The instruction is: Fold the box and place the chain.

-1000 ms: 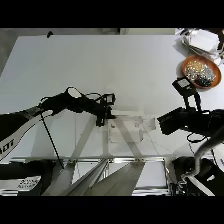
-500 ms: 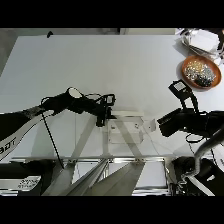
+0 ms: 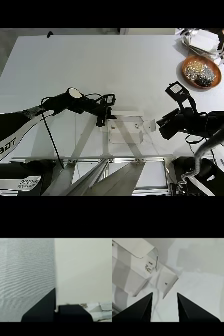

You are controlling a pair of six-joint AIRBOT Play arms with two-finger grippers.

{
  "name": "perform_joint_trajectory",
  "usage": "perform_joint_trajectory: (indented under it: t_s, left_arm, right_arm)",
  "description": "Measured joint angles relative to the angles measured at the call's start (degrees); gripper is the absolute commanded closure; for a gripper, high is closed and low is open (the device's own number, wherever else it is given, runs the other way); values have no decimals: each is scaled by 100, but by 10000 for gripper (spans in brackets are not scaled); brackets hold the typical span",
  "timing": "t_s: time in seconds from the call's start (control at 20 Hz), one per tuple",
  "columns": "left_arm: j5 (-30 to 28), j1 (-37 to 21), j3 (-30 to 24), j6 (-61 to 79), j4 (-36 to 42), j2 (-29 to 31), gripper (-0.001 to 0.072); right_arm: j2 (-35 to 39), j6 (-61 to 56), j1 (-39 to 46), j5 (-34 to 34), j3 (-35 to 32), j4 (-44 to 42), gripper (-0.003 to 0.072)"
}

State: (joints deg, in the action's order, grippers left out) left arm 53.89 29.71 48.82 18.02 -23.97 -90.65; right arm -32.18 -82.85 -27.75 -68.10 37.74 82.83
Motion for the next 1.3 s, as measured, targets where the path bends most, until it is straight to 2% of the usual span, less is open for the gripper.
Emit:
perform_joint_trajectory:
  t_s: [0.05,0.1,0.15,0.3,0.45,0.5,0.55,0.6,0.65,0.7,1.0,1.3]
  left_arm:
    - [-2,0,0,0,0,0,700]
    - [-2,0,0,0,-2,0,700]
    - [-2,0,0,0,-2,0,700]
    - [-4,0,0,-2,-2,0,700]
    - [-4,0,0,-2,-2,0,700]
    - [-4,0,0,-2,-4,0,700]
    - [-4,0,0,-2,-2,0,700]
    - [-4,0,0,-2,-4,0,700]
    - [-4,0,0,-2,-4,0,700]
    - [-7,0,0,-2,-4,0,700]
    - [-4,0,0,-4,-4,0,700]
    - [-4,0,0,-4,-4,0,700]
  right_arm:
    - [0,219,0,-2,0,-76,549]
    - [0,466,0,-15,0,-164,643]
    - [0,726,0,-31,-2,-260,675]
    - [0,1696,0,-129,-116,-610,676]
    - [0,2715,0,61,-581,-1078,675]
    - [0,3045,0,197,-796,-1215,634]
    - [0,3309,0,304,-981,-1300,437]
    - [0,3536,0,382,-1145,-1338,183]
    - [4,3762,-9,463,-1296,-1338,58]
    - [4,3980,-26,577,-1427,-1309,-12]
    - [4,5257,-555,1768,-2100,-1213,-17]
    - [4,5606,-1353,2944,-2675,-1176,-17]
